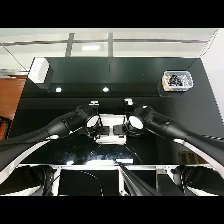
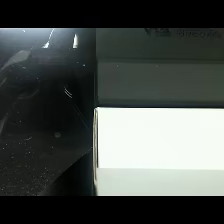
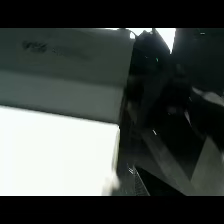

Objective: Fold the box and place the chain.

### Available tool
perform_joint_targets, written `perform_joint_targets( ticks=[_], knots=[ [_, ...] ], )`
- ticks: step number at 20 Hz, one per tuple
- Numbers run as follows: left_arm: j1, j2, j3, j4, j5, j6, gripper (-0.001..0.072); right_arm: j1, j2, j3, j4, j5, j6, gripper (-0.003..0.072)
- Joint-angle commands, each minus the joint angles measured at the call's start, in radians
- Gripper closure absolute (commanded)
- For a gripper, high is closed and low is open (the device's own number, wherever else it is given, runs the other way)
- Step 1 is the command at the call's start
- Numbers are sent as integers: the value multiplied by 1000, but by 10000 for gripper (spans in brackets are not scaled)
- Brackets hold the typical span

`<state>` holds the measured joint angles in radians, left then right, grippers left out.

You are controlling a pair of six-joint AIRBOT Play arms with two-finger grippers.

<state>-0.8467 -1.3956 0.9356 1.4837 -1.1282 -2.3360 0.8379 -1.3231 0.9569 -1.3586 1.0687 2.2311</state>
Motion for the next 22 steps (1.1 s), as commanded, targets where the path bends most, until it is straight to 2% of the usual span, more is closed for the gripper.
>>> perform_joint_targets(
  ticks=[1, 4, 6, 8, 9, 10, 11, 12, 13, 15, 16, 20, 22],
  knots=[
    [1, 0, 0, -1, 0, -2, 684, -51, 164, 4, 35, 68, -121, 237],
    [1, 0, 0, -1, 0, -2, 684, -164, 375, 4, -35, 95, -163, 237],
    [1, 0, 0, -1, 0, -2, 684, -269, 456, 3, -257, 100, -163, 239],
    [1, -1, 0, -1, 1, -2, 684, -378, 456, -7, -556, 95, -169, 239],
    [1, -1, 0, -1, 1, -2, 684, -439, 442, -23, -637, 57, -168, 239],
    [1, -1, 0, -1, 1, -2, 684, -521, 418, -39, -655, -9, -167, 239],
    [1, -1, 0, -1, 1, -2, 684, -602, 387, -50, -634, -76, -167, 238],
    [1, -1, 0, 0, 1, -2, 684, -683, 338, -50, -597, -142, -167, 127],
    [1, -1, 0, 0, 1, -2, 684, -746, 294, -49, -537, -210, -180, -34],
    [1, -2, 0, 3, 1, -2, 684, -830, 189, -20, -372, -341, -274, -34],
    [1, -2, 0, 3, 1, -2, 684, -852, 125, 24, -335, -365, -295, -34],
    [1, -2, 0, 3, 1, -2, 684, -909, -192, 355, -257, -233, -334, -34],
    [1, -2, 0, 3, 1, -2, 684, -925, -311, 484, -192, -168, -369, -34]
  ],
)
